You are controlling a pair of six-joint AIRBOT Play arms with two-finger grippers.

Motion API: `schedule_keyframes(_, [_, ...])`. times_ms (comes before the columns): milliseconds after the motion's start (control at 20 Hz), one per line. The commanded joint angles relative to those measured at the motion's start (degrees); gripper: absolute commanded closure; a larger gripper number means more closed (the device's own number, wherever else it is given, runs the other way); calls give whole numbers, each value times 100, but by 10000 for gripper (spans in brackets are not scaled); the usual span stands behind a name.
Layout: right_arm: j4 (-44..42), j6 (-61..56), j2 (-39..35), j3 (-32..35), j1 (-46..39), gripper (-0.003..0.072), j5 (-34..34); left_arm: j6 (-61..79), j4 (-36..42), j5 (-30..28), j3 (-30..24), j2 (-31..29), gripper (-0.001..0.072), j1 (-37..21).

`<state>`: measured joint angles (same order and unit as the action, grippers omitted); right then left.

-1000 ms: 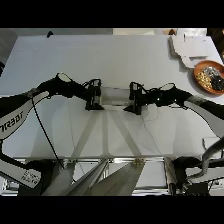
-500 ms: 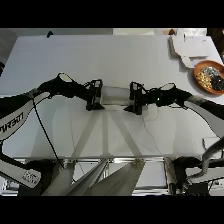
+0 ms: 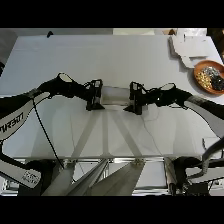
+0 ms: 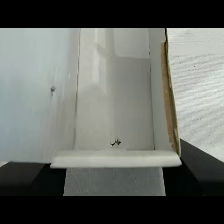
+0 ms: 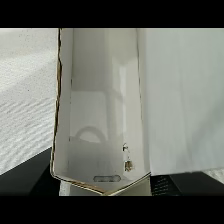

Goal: Fold the box and place the chain.

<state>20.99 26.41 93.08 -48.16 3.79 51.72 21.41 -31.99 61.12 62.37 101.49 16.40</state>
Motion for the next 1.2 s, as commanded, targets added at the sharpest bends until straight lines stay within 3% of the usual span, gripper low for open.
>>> schedule_keyframes(0, [0,-2,0,-4,7,249,2,0,0,-7,4,2,375,2])
schedule_keyframes(500, [-4,0,0,-4,7,236,31,0,0,-7,4,2,375,2])
schedule_keyframes(600, [28,2,-2,-4,7,-16,15,0,0,-7,4,2,375,2])
schedule_keyframes(1150, [916,37,-466,-4,-90,-5,-400,0,2,-7,4,2,375,2])
